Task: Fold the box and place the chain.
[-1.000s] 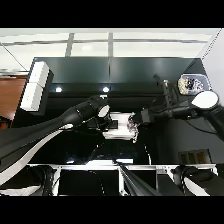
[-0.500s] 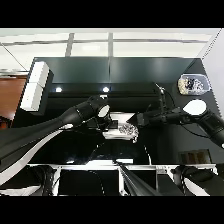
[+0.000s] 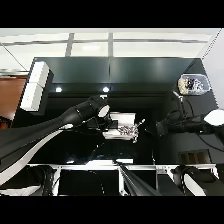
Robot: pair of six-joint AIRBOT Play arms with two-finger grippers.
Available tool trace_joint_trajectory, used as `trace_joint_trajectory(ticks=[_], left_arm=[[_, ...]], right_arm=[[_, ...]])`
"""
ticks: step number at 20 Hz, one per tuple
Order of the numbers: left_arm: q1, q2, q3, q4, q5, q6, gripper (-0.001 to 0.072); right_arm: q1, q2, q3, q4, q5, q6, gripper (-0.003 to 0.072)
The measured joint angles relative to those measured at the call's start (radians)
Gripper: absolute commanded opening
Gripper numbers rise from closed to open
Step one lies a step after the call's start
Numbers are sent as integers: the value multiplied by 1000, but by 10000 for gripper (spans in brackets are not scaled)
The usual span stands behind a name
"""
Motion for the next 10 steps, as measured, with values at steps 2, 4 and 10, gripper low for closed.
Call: trace_joint_trajectory(ticks=[2,4,10], left_arm=[[0,0,0,0,0,0,29],[0,0,0,0,0,0,29],[0,0,0,0,0,0,29]], right_arm=[[48,11,-68,16,-99,-171,720],[114,16,-120,20,-187,-388,720],[268,-50,-168,41,-349,-801,720]])
